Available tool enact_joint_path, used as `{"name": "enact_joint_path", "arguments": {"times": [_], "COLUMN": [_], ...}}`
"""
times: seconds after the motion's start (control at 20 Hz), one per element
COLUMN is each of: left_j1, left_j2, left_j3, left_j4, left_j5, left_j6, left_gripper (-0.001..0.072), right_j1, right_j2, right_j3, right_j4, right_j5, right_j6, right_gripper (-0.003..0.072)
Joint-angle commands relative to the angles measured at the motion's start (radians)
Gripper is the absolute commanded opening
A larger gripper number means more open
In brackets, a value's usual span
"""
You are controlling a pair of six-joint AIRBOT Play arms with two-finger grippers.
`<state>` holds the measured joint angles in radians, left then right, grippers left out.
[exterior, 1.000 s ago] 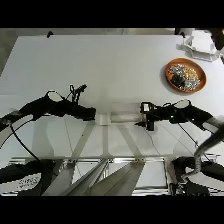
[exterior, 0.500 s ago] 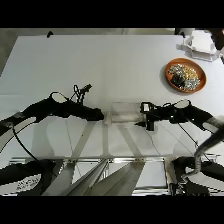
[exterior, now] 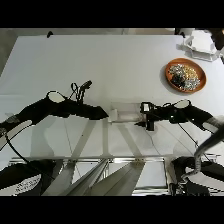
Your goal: Fold the box and place the chain.
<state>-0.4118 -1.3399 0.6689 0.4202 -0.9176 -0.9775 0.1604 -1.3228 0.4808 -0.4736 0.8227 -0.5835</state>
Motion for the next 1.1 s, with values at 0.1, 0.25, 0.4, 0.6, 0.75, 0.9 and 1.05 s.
{"name": "enact_joint_path", "arguments": {"times": [0.1, 0.25, 0.4, 0.6, 0.75, 0.9, 1.05], "left_j1": [-0.016, -0.018, -0.032, -0.062, -0.085, -0.108, -0.127], "left_j2": [0.01, 0.021, 0.021, 0.021, 0.021, 0.021, 0.021], "left_j3": [0.0, 0.0, 0.0, 0.004, 0.032, 0.052, 0.066], "left_j4": [-0.02, -0.022, -0.019, 0.002, 0.053, 0.107, 0.196], "left_j5": [0.001, 0.001, 0.013, 0.06, 0.077, 0.105, 0.11], "left_j6": [0.001, 0.001, -0.017, -0.047, -0.103, -0.132, -0.222], "left_gripper": [0.0215, 0.0234, 0.031, 0.0338, 0.0349, 0.035, 0.035], "right_j1": [0.0, 0.0, 0.0, 0.0, 0.0, 0.0, 0.0], "right_j2": [0.0, 0.0, 0.0, 0.0, 0.0, 0.0, 0.0], "right_j3": [0.0, 0.0, 0.0, 0.0, 0.0, 0.0, 0.0], "right_j4": [0.0, 0.0, 0.0, 0.0, 0.0, 0.0, 0.0], "right_j5": [0.0, 0.0, 0.0, 0.0, 0.0, 0.0, 0.0], "right_j6": [0.0, 0.0, 0.0, 0.0, 0.0, 0.0, 0.0], "right_gripper": [0.048, 0.048, 0.048, 0.048, 0.048, 0.048, 0.048]}}
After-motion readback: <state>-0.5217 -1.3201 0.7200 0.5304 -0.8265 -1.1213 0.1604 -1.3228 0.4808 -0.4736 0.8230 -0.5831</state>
